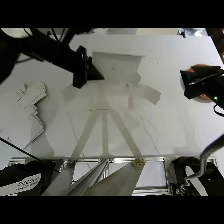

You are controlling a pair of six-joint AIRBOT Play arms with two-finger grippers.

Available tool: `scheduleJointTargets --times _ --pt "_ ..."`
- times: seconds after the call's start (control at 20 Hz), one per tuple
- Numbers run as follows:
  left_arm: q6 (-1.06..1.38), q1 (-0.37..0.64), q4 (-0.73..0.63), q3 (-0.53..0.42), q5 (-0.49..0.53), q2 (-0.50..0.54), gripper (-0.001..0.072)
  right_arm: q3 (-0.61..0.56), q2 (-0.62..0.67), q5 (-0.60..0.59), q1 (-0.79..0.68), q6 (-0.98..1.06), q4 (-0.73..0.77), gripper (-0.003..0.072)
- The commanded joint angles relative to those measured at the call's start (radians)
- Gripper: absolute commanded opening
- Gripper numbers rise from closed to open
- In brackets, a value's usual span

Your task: Fold the box and place the chain.

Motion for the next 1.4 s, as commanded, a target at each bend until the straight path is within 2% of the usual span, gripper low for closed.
scheduleJointTargets --times 0.0,0.25,0.45,0.6,0.9,1.35 --pt "0.211 -0.005 -0.153 -0.225 0.246 -0.013 0.0000 0.001 0.007 0.084 0.000 0.072 -0.113 0.0396" --pt "0.284 -0.018 -0.159 -0.228 0.267 -0.211 0.0001 0.001 -0.052 0.078 0.000 0.069 -0.113 0.0395" --pt "0.501 -0.037 -0.182 -0.228 0.316 -0.317 0.0003 0.001 -0.137 0.062 0.000 0.069 -0.111 0.0395" --pt "0.508 -0.041 -0.204 -0.228 0.383 -0.354 0.0003 0.001 -0.206 0.056 0.000 0.069 -0.108 0.0395" --pt "0.546 -0.041 -0.226 -0.228 0.406 -0.402 0.0003 0.001 -0.332 0.055 0.000 0.070 -0.096 0.0395" --pt "0.577 -0.041 -0.269 -0.228 0.426 -0.442 0.0004 0.001 -0.357 0.048 0.000 0.070 -0.093 0.0395"
